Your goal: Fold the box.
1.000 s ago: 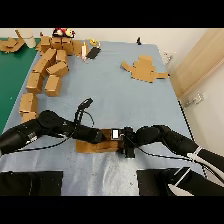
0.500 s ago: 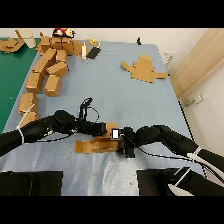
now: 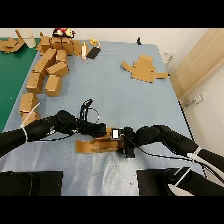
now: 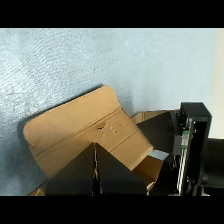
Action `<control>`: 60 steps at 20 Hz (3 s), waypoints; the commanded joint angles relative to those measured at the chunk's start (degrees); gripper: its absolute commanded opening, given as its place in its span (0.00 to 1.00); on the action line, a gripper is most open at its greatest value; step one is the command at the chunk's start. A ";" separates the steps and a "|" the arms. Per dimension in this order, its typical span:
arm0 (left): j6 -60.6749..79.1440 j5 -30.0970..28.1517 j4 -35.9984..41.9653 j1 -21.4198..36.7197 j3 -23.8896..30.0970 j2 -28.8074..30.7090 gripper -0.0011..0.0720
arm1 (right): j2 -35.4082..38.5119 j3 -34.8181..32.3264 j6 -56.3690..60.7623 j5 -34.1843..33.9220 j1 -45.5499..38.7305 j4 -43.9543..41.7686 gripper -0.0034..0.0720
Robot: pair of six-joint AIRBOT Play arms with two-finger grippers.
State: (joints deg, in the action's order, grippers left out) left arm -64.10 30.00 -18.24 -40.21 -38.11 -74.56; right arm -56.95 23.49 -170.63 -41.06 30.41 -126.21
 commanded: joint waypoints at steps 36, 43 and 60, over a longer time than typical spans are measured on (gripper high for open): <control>53.55 5.27 -23.89 -2.62 12.68 21.51 0.93 | -0.02 0.00 0.00 0.00 0.00 0.00 0.67; 54.31 3.32 -21.16 -2.64 12.68 19.61 0.89 | 0.00 0.00 0.00 0.00 0.00 0.00 0.67; 59.01 3.19 -19.19 -2.69 12.68 19.54 0.22 | 0.00 0.00 0.00 0.00 0.00 0.00 0.67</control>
State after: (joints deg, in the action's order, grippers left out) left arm -6.26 32.47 -38.06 -42.94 -25.41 -54.98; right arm -56.95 23.49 -170.65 -41.08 30.41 -126.19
